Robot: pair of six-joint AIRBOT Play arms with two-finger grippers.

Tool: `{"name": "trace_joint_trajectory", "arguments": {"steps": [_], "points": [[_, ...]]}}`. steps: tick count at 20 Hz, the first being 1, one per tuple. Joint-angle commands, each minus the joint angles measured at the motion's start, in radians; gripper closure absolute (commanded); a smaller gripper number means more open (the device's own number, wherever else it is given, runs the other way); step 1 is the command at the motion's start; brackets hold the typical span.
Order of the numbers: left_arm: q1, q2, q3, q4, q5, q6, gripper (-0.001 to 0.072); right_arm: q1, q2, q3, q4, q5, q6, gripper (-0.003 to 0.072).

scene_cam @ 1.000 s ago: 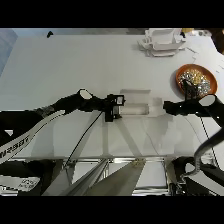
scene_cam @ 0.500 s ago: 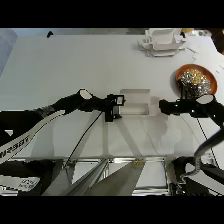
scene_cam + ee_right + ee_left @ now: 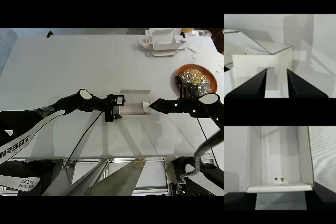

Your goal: Fold the box and place the chain.

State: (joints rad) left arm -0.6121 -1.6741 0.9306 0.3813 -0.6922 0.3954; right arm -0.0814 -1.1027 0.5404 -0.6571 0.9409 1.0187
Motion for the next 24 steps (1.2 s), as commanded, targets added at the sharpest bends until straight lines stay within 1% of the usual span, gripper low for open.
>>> {"name": "trace_joint_trajectory", "arguments": {"steps": [1, 4, 6, 7, 9, 12, 14, 16, 17, 18, 19, 21, 24], "points": [[-0.001, 0.000, 0.000, 0.000, 0.000, 0.000, 0.0627, 0.056, 0.006, 0.001, 0.006, -0.012, -0.024, 0.0366], [-0.001, 0.000, 0.000, 0.000, 0.000, 0.000, 0.0627, 0.060, 0.016, 0.002, 0.000, -0.018, -0.025, 0.0263], [-0.001, 0.000, 0.000, 0.000, 0.000, 0.000, 0.0627, 0.063, 0.020, 0.002, -0.002, -0.019, -0.025, 0.0264], [0.000, 0.000, 0.000, 0.000, 0.000, 0.000, 0.0627, 0.077, 0.020, 0.002, -0.030, -0.031, -0.014, 0.0264], [-0.001, 0.000, 0.000, 0.000, 0.000, 0.000, 0.0627, 0.130, 0.020, 0.008, -0.135, -0.066, 0.057, 0.0264], [-0.001, 0.000, 0.000, 0.000, 0.000, 0.000, 0.0627, 0.235, 0.018, 0.067, -0.301, -0.105, 0.194, 0.0265], [0.000, 0.000, 0.000, 0.000, 0.000, 0.000, 0.0627, 0.285, 0.016, 0.107, -0.397, -0.126, 0.315, 0.0287], [-0.001, 0.000, 0.000, 0.000, 0.000, 0.000, 0.0627, 0.324, 0.000, 0.147, -0.513, -0.111, 0.436, 0.0288], [-0.001, 0.000, 0.000, 0.000, 0.000, 0.000, 0.0627, 0.346, -0.010, 0.165, -0.572, -0.098, 0.491, 0.0303], [-0.001, 0.000, 0.000, 0.000, 0.000, 0.000, 0.0627, 0.366, -0.021, 0.182, -0.624, -0.082, 0.535, 0.0349], [0.000, 0.000, 0.000, 0.000, 0.000, 0.000, 0.0627, 0.386, -0.036, 0.199, -0.672, -0.062, 0.586, 0.0351], [0.000, 0.000, 0.000, 0.000, 0.000, 0.000, 0.0627, 0.424, -0.076, 0.233, -0.719, -0.023, 0.655, 0.0350], [0.000, 0.000, 0.000, 0.000, 0.000, 0.000, 0.0627, 0.487, -0.124, 0.294, -0.745, 0.008, 0.706, 0.0350]]}}
